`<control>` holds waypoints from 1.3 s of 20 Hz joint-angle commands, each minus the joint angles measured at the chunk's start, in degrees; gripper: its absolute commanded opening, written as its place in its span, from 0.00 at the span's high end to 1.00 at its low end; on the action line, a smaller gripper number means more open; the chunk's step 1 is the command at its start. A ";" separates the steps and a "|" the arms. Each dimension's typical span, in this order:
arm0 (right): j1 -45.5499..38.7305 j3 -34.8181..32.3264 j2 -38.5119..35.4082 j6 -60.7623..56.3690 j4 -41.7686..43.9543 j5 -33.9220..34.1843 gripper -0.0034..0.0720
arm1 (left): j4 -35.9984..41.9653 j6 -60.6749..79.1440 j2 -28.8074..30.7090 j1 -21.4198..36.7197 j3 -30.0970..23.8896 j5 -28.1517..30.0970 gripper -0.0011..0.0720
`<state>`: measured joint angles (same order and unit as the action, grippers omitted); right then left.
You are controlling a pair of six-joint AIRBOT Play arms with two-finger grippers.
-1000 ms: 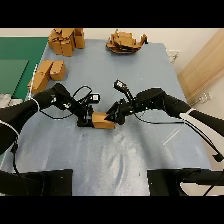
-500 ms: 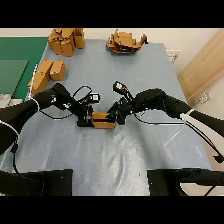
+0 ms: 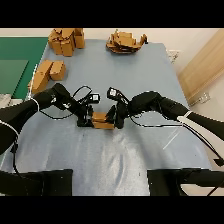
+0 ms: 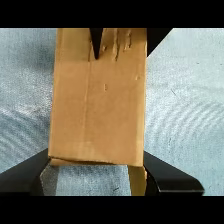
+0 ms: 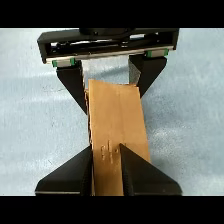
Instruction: Fold the box.
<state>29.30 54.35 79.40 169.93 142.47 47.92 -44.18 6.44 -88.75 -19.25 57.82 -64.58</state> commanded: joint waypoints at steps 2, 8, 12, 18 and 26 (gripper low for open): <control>0.44 -0.02 0.04 -1.05 -5.62 -0.11 0.61 | 0.02 -0.07 -0.04 0.00 0.02 -0.37 0.60; 0.46 0.00 -0.35 -1.84 -4.52 0.61 0.42 | 0.02 -0.07 -0.04 0.00 0.02 -0.37 0.60; 0.46 -0.02 -1.64 -4.04 -4.02 1.49 0.77 | 0.02 -0.07 -0.04 0.00 0.02 -0.37 0.60; 0.46 -0.02 -1.51 -4.04 -3.61 3.82 0.95 | 0.02 -0.07 -0.04 0.00 0.02 -0.37 0.60; 0.46 -0.13 0.55 -5.55 -3.65 6.32 0.95 | 0.02 -0.04 -0.04 0.00 0.02 -0.48 0.60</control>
<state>29.69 54.26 79.29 164.83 139.04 53.15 -44.38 6.57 -88.75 -19.25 57.84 -65.19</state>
